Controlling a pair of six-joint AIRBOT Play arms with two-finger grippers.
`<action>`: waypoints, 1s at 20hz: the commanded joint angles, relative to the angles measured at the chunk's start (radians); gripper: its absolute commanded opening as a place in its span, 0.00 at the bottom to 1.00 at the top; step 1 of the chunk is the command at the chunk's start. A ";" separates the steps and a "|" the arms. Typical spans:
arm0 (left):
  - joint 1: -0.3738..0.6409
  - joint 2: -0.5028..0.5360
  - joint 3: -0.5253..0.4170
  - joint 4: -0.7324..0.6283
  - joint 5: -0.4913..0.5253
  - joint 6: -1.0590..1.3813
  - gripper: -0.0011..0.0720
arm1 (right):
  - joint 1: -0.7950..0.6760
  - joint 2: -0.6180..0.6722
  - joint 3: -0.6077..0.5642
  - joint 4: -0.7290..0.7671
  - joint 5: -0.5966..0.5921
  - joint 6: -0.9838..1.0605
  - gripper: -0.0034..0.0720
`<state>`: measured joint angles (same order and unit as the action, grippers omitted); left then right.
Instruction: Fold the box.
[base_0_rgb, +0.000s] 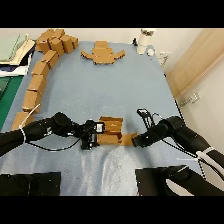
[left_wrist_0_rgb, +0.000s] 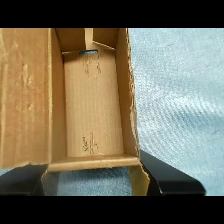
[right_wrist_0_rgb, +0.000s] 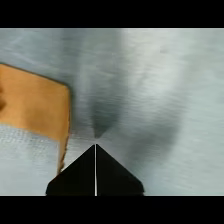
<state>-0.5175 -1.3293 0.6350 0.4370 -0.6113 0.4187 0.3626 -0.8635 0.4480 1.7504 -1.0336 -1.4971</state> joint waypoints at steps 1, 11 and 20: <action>0.000 -0.001 0.000 0.000 0.001 0.000 0.64 | -0.003 -0.015 -0.002 0.146 0.045 -0.072 0.05; 0.000 -0.001 0.000 0.000 0.000 0.000 0.64 | -0.001 0.074 0.018 0.194 0.064 -0.074 0.05; 0.000 -0.001 0.000 0.000 0.000 0.000 0.64 | -0.001 0.080 0.029 0.371 0.059 -0.074 0.36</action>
<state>-0.5175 -1.3293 0.6350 0.4374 -0.6117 0.4183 0.3607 -0.7856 0.4751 2.0869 -0.9714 -1.5711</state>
